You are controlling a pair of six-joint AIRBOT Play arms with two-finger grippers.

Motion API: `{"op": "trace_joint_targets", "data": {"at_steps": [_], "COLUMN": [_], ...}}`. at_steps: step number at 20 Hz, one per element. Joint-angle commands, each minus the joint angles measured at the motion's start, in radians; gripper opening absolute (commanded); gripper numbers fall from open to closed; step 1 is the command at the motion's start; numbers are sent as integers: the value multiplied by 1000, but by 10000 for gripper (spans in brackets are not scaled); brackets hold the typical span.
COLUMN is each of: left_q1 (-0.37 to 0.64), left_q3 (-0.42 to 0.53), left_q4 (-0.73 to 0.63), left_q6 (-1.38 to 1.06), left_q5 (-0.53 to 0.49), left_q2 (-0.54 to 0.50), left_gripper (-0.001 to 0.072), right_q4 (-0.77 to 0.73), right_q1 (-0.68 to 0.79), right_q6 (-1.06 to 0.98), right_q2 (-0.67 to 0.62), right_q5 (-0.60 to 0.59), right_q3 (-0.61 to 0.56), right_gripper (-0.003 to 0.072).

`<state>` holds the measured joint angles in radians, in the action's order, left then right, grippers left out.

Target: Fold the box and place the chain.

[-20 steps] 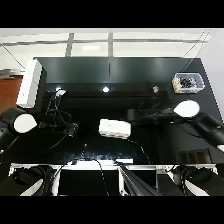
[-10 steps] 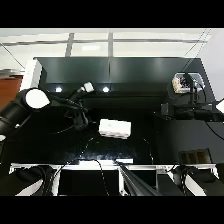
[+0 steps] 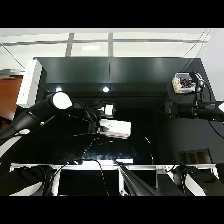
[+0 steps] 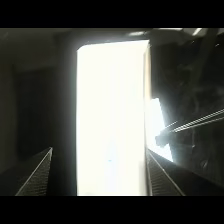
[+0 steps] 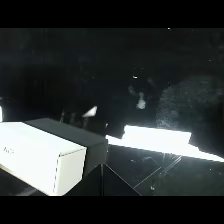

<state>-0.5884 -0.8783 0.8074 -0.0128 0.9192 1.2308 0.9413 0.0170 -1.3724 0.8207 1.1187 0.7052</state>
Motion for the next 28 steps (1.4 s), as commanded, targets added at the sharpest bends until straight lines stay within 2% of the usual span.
{"op": "trace_joint_targets", "data": {"at_steps": [1,10,13,28], "left_q1": [-23,-34,-37,-37], "left_q3": [15,23,23,23], "left_q4": [-39,-42,-43,-42], "left_q6": [-32,21,21,54], "left_q5": [-31,-29,-56,-54], "left_q2": [35,74,74,82], "left_gripper": [718,718,718,718], "right_q4": [6,6,6,6], "right_q1": [1,1,1,1], "right_q6": [0,0,0,0], "right_q2": [-1,-1,-1,-1], "right_q5": [-11,-27,-27,-44], "right_q3": [1,1,1,1], "right_gripper": [18,18,18,18]}}
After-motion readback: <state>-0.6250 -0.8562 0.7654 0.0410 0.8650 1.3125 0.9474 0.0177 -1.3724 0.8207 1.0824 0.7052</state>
